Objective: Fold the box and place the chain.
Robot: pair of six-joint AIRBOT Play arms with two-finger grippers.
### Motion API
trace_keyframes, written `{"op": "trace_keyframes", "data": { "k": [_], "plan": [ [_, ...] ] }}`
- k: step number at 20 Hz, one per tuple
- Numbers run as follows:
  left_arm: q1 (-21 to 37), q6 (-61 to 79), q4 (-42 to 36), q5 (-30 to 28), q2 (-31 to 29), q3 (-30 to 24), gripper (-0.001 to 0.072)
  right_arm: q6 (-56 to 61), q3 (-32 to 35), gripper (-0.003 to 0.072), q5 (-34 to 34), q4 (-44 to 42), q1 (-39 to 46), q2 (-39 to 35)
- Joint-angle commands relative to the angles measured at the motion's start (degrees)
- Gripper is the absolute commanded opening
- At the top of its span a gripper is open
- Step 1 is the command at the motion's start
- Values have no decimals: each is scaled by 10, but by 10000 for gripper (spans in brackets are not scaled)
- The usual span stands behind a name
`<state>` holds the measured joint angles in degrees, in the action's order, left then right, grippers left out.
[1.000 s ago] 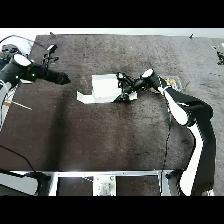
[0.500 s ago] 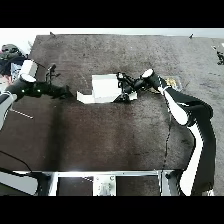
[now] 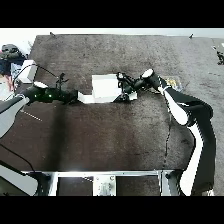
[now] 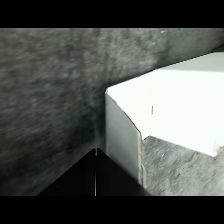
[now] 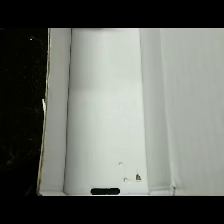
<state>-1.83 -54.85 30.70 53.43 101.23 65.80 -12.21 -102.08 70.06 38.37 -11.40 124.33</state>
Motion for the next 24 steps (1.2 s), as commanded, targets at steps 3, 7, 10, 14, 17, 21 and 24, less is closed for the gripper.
{"op": "trace_keyframes", "data": {
  "k": [3, 7, 10, 14, 17, 21, 24],
  "plan": [
    [-23, 29, -61, -10, 8, -1, 12, 0, 0, 448, 0, 0, 0, 0],
    [-23, 43, -85, -1, 6, 13, 415, 0, 0, 448, 0, 0, 0, 0],
    [-23, 41, -84, 23, 5, 34, 416, 0, 0, 448, 0, 0, 0, 0],
    [-43, 24, -66, 39, 5, 57, 416, 0, 0, 448, 0, 0, 0, 0],
    [-56, -6, -34, 43, 4, 84, 416, 0, 0, 448, 0, 0, 0, 0],
    [-61, -46, -10, 50, 0, 97, 416, 0, 0, 448, 0, 0, 0, 0],
    [-84, -120, 54, 47, 0, 118, 416, 0, 0, 448, 0, 0, 0, 0]
  ]
}}
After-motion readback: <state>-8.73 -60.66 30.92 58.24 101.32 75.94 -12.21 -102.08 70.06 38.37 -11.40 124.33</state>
